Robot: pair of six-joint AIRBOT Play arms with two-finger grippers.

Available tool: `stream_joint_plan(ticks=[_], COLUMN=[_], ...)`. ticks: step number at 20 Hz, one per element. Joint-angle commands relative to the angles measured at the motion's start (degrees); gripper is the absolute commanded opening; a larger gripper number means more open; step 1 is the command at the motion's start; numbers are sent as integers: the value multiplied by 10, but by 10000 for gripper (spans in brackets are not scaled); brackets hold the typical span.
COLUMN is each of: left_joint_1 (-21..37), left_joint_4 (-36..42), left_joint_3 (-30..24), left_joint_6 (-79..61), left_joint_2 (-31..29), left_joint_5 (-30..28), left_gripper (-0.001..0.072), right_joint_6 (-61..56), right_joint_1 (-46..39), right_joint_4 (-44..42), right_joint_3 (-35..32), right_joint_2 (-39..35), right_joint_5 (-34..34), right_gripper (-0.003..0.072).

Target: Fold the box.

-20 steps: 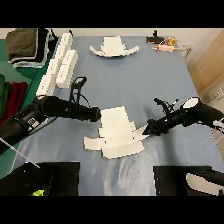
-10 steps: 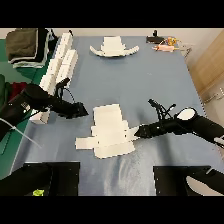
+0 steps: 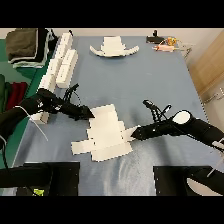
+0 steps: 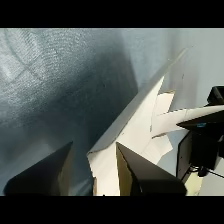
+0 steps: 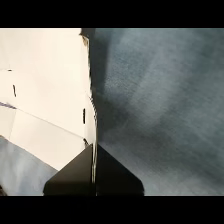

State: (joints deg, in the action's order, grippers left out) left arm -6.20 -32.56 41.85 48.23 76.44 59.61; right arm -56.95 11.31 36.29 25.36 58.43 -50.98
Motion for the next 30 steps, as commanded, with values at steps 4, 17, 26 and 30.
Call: stream_joint_plan(ticks=[4, 17, 26, 30], left_joint_1=[-6, -13, -13, -13], left_joint_4=[65, 66, 70, 86], left_joint_3=[1, 1, 1, 14], left_joint_6=[-124, -187, -219, -267], left_joint_2=[39, 39, 39, 39], left_joint_5=[35, 126, 135, 124], left_gripper=[408, 165, 17, 16], right_joint_6=[5, 5, 5, -8], right_joint_1=[10, 10, 9, 8], right_joint_4=[3, 3, 21, 145], right_joint_3=[0, 0, 3, 37], right_joint_2=[-1, -1, -1, -1], right_joint_5=[13, 16, 26, 54], right_gripper=[4, 4, 36, 172])
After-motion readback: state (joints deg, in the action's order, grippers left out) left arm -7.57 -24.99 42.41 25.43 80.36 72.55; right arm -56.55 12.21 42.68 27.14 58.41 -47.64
